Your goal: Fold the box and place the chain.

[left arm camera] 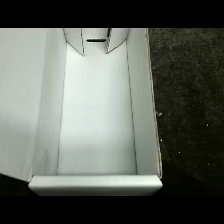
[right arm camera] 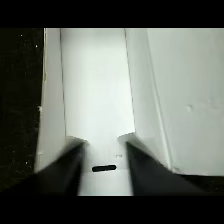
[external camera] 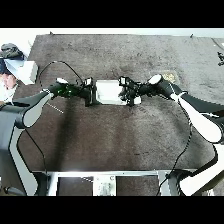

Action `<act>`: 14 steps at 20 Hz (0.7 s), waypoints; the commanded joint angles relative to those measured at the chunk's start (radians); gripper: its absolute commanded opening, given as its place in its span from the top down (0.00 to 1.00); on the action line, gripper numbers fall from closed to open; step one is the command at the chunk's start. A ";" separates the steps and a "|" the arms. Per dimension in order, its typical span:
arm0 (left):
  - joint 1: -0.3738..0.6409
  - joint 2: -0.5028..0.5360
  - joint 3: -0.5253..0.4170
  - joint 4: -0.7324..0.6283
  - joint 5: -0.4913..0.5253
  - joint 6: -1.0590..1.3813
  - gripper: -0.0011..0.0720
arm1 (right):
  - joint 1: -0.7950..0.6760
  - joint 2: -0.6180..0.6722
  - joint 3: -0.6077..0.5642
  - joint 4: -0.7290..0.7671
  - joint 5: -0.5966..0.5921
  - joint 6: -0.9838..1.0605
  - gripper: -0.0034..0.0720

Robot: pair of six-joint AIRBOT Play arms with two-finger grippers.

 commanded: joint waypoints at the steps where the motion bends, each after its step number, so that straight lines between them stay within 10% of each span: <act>1: -0.001 0.000 0.000 0.000 0.000 0.000 0.61 | 0.001 -0.001 0.000 0.002 0.000 -0.021 0.29; 7: -0.001 0.000 0.000 0.000 0.000 0.000 0.61 | 0.000 0.000 0.000 -0.001 -0.012 -0.025 0.01; 14: -0.001 0.000 0.000 0.000 0.000 0.000 0.61 | 0.000 0.001 0.000 -0.017 -0.012 -0.011 0.46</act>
